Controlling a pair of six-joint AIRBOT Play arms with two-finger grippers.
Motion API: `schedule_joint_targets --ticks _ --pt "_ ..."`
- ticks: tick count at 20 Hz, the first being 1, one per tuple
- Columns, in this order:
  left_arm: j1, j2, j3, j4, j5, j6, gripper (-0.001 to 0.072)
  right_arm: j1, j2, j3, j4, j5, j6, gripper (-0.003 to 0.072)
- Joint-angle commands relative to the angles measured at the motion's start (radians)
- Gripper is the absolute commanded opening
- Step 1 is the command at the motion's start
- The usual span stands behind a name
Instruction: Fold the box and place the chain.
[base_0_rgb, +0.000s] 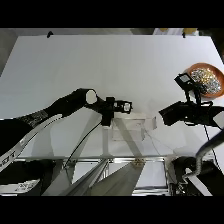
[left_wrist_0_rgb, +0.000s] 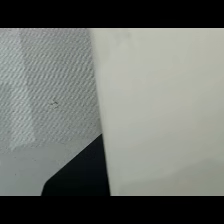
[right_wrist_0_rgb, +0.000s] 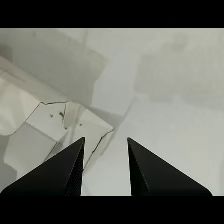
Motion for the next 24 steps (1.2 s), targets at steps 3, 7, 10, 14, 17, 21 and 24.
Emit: schedule_joint_targets --ticks 3,7,10,14,17,21,24 --pt "0.000 0.001 0.001 0.000 0.002 0.000 0.0012 0.001 0.001 -0.001 0.010 0.066 -0.085 0.0220" --pt "0.000 0.001 0.001 0.000 0.002 0.000 0.0012 0.011 0.001 -0.052 0.166 0.108 -0.377 0.0017" --pt "0.000 0.001 0.001 0.000 0.002 -0.001 0.0012 0.140 -0.003 -0.119 0.170 0.104 -0.514 0.0016" --pt "0.000 0.001 0.001 0.000 0.002 0.000 0.0012 0.352 -0.005 -0.160 0.086 0.093 -0.515 0.0081" --pt "0.000 0.001 0.001 0.000 0.002 0.000 0.0012 0.402 0.005 -0.200 0.039 -0.038 -0.516 0.0568" --pt "0.000 0.001 0.001 0.000 0.002 0.000 0.0012 0.539 0.019 -0.323 -0.090 -0.277 -0.515 0.0665" --pt "0.000 0.001 0.001 0.000 0.002 0.000 0.0012 0.652 0.017 -0.410 -0.166 -0.430 -0.512 0.0665"
